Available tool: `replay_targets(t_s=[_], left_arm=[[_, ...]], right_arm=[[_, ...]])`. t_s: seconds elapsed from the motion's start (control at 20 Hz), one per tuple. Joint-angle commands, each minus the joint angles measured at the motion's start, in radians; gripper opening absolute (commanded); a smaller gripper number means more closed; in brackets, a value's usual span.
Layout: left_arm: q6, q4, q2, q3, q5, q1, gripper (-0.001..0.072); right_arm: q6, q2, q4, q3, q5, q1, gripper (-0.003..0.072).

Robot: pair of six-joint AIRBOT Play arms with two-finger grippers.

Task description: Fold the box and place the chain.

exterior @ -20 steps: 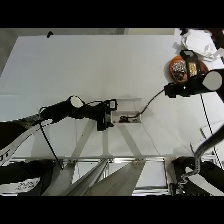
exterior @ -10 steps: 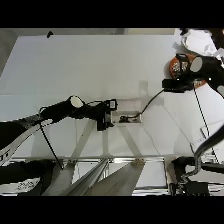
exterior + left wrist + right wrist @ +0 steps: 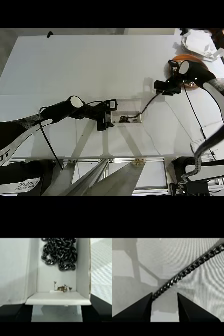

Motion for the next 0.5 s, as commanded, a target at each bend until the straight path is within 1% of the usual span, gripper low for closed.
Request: replay_targets(t_s=[0.0, 0.25, 0.35, 0.4, 0.45], left_arm=[[0.000, 0.000, 0.001, 0.000, 0.000, -0.001, 0.0333], [0.000, 0.000, 0.001, 0.000, 0.000, -0.001, 0.0333], [0.000, 0.000, 0.001, 0.000, 0.000, -0.001, 0.0333], [0.000, 0.000, 0.001, 0.000, 0.000, -0.001, 0.0333], [0.000, 0.000, 0.001, 0.000, 0.000, 0.000, 0.0333]], right_arm=[[0.017, -0.012, -0.005, 0.001, -0.023, 0.002, 0.0303], [0.018, -0.023, -0.005, 0.001, -0.041, 0.013, 0.0283], [0.018, -0.035, -0.005, 0.001, -0.035, 0.021, 0.0221], [0.017, -0.037, -0.005, 0.001, -0.035, 0.026, 0.0169], [0.016, -0.037, -0.005, 0.001, -0.035, 0.030, 0.0151]])
